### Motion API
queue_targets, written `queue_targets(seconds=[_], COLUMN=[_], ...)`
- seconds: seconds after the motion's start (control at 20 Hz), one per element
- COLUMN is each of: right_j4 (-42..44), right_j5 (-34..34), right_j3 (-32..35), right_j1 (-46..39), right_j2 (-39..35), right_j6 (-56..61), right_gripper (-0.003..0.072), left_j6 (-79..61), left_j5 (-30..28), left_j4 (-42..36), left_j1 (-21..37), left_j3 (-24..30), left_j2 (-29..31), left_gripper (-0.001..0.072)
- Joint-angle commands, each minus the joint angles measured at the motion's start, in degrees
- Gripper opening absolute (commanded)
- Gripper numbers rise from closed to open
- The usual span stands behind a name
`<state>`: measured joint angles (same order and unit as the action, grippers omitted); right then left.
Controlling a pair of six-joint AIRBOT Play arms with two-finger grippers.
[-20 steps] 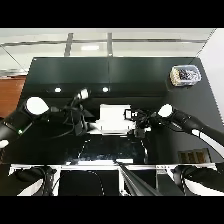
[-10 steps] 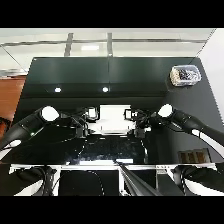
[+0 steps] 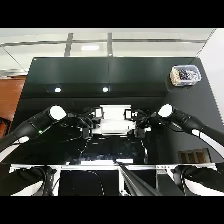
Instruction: Fold the box and place the chain.
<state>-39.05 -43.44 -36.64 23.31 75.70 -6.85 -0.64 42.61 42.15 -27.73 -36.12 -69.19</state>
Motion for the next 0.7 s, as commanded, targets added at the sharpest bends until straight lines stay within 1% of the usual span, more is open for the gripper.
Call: queue_targets(seconds=[0.0,0.2,0.4,0.45,0.5,0.55,0.6,0.65], right_j4=[0.02,0.02,0.02,0.02,0.02,0.02,0.02,0.00], right_j5=[-0.02,0.00,-0.02,-0.02,0.00,0.00,-0.02,0.00], right_j3=[0.00,0.00,0.00,0.00,0.00,0.00,0.00,0.00], right_j1=[0.02,0.02,0.02,0.02,0.02,0.02,0.02,0.02], right_j2=[0.00,0.00,0.00,0.00,0.00,0.00,0.00,0.00], right_j6=[0.02,0.00,0.02,0.02,0.02,0.00,0.02,0.02], right_gripper=[0.0234,0.0234,0.0234,0.0234,0.0234,0.0234,0.0234,0.0234], left_j6=[-0.07,-2.56,-2.60,-2.58,-2.60,-2.60,-2.58,-2.60], left_j5=[0.96,0.87,0.85,0.96,0.94,0.85,0.85,0.79], left_j4=[-5.66,-13.05,-12.46,-12.46,-12.39,-12.39,-12.44,-12.55], left_j1=[-0.26,-0.28,-0.26,-0.26,-0.24,-0.24,-0.26,-0.26], left_j3=[-0.09,-0.09,-0.09,-0.09,-0.09,-0.09,-0.07,-0.09], left_j2=[-0.96,-3.08,-4.50,-4.61,-4.63,-4.63,-4.63,-4.66], left_gripper=[0.0151,0.0151,0.0151,0.0137,0.0054,0.0048,0.0118,0.0384])
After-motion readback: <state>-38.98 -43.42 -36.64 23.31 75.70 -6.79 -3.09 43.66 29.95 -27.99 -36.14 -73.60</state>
